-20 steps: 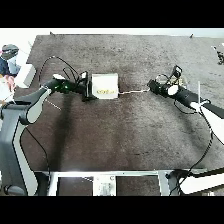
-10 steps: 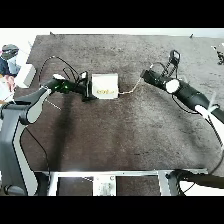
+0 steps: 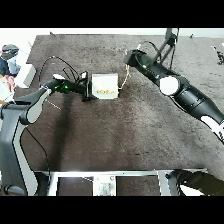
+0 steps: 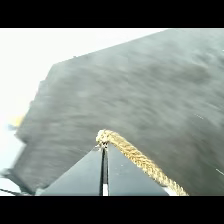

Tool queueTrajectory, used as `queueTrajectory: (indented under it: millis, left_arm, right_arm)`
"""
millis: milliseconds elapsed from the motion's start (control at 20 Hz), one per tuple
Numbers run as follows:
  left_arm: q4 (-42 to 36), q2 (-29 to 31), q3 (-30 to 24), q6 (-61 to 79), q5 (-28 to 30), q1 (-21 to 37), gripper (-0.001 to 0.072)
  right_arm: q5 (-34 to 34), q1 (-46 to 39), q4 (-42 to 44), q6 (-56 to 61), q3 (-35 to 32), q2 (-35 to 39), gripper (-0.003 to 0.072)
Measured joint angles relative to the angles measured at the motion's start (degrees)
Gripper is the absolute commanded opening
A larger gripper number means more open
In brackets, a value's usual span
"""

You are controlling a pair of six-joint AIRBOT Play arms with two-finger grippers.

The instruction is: Fold the box and place the chain.

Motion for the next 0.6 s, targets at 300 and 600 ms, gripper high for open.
queueTrajectory:
  millis: [300,600]
  left_arm:
    - [0.0,0.0,0.0,0.0,0.0,0.0,0.0277]
    - [0.0,0.0,0.0,0.0,0.0,0.0,0.0277]
  right_arm:
    - [1.4,3.6,-2.1,0.0,6.0,-6.2,0.0012]
    - [7.3,4.1,-3.0,0.0,7.1,-12.5,0.0026]
